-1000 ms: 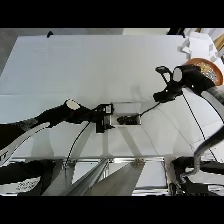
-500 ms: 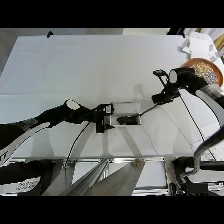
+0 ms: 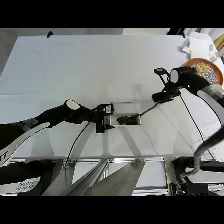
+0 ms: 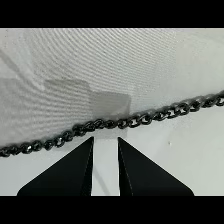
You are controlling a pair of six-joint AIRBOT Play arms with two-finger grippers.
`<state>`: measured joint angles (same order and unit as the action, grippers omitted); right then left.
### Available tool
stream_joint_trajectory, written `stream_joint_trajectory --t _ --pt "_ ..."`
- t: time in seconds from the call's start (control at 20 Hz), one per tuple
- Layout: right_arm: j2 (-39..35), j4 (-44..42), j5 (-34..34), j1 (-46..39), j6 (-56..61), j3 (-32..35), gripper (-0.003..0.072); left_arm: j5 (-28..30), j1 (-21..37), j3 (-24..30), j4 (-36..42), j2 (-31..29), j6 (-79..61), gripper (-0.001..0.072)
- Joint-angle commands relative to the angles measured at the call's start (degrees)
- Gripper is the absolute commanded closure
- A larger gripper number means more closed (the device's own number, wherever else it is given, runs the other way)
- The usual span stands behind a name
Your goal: Fold the box and place the chain.
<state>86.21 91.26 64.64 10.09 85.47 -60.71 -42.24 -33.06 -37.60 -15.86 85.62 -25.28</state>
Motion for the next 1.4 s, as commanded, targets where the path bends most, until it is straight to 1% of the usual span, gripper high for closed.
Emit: stream_joint_trajectory --t 0.0,0.3,0.45,0.75,1.05,1.1,1.2,1.35 --pt "-1.0 -0.2 0.5 0.0 0.0 0.0 0.0509 0.0 0.0 0.0 0.0 0.0 0.0 0.039" --pt "-1.0 -0.2 -2.2 0.0 1.2 0.1 0.0509 0.0 0.0 0.0 0.0 0.0 0.0 0.039" --pt "-0.3 -0.2 -2.3 0.0 1.7 0.2 0.0509 0.0 0.0 0.0 0.0 0.0 0.0 0.039" --pt "0.3 -0.2 -4.5 0.0 1.8 3.0 0.0508 0.0 0.0 0.0 0.0 0.0 0.0 0.039" --pt "0.5 -0.2 -5.6 0.0 2.8 3.0 0.051 0.0 0.0 0.0 0.0 0.0 0.0 0.039" --pt "0.5 -0.2 -5.6 0.0 2.8 3.0 0.0517 0.0 0.0 0.0 0.0 0.0 0.0 0.039" --pt "0.5 -0.2 -5.2 0.0 2.6 3.0 0.0673 0.0 0.0 0.0 0.0 0.0 0.0 0.039" --pt "-0.6 -0.2 -2.9 0.0 1.7 3.0 0.0671 0.0 0.0 0.0 0.0 0.0 0.0 0.039"
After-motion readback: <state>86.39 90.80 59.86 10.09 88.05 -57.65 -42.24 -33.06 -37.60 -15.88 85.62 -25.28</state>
